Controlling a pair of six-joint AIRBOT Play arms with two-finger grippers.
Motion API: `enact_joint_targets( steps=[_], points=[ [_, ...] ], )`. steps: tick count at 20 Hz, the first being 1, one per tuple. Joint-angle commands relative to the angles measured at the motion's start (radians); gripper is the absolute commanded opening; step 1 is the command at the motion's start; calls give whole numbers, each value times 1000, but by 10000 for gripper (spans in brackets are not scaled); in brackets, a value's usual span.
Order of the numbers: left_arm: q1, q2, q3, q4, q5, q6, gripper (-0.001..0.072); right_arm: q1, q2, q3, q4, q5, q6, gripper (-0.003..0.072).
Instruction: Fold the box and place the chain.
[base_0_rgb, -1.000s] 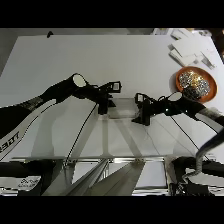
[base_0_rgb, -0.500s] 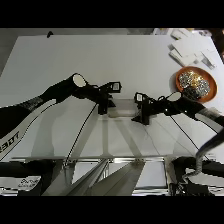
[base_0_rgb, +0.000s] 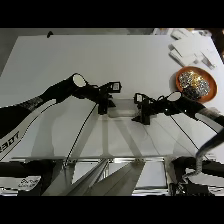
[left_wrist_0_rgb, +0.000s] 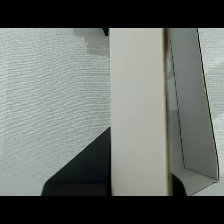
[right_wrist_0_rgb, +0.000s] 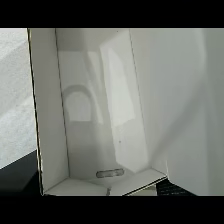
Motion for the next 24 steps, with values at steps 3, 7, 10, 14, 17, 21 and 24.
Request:
enact_joint_targets(
  steps=[3, 7, 10, 14, 17, 21, 24],
  points=[
    [0, 0, 0, 0, 1, 0, 10, 1, 0, -1, -3, 2, -1, 397],
    [0, 0, 0, 0, 1, 0, 10, 0, 0, -1, -3, 2, -1, 397],
    [0, 0, 0, 0, 0, 0, 10, 1, 0, -1, -3, 2, -1, 397],
    [0, 0, 0, 0, 0, 0, 10, 0, 0, -1, -3, 2, -1, 397],
    [0, 0, 0, 0, -13, -1, 9, 1, 0, -1, -3, 2, -1, 397],
    [2, 1, 0, 6, -28, -2, 28, 1, 0, -1, -3, 2, -1, 397],
    [11, 16, 0, 21, -26, -4, 420, 0, 0, -1, -3, 2, -1, 397]
  ],
)
